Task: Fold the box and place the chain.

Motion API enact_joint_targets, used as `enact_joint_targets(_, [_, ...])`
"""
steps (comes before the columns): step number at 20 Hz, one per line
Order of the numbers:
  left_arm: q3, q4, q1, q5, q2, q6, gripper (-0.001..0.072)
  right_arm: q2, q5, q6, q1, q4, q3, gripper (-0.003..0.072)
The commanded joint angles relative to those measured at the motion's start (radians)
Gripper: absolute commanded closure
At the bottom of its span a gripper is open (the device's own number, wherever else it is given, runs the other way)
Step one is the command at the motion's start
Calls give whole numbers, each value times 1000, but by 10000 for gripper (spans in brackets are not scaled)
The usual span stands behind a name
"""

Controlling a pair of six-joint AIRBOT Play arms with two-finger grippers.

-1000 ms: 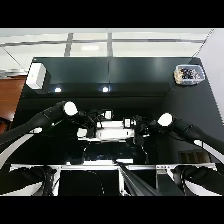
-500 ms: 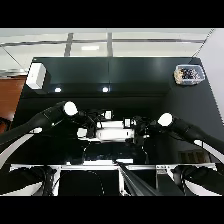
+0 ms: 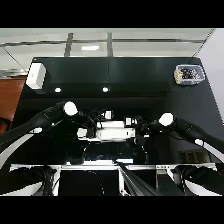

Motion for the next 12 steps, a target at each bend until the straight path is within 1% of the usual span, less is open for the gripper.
enact_joint_targets(1, [1, 0, 1, 1, 1, 0, 684, -1, -4, 2, -1, -3, 0, 10])
enact_joint_targets(2, [1, 0, 1, 1, 1, 0, 684, -1, -4, 2, -1, -4, 0, 11])
enact_joint_targets(3, [1, 0, 1, 1, 1, 0, 684, -1, -4, 2, -1, -6, 0, 45])
enact_joint_targets(4, [1, 0, 1, 1, 1, 0, 684, -2, -4, 2, -1, -11, 0, 197])
enact_joint_targets(10, [1, 1, 1, 13, 1, 0, 679, -2, -11, 7, -1, -11, 0, 194])
enact_joint_targets(11, [2, 5, 1, 19, 3, 0, 605, -2, -16, 12, -1, -10, 0, 194])
enact_joint_targets(12, [3, 16, 3, 27, 10, 0, 405, -2, -24, 19, -1, -10, 0, 194])
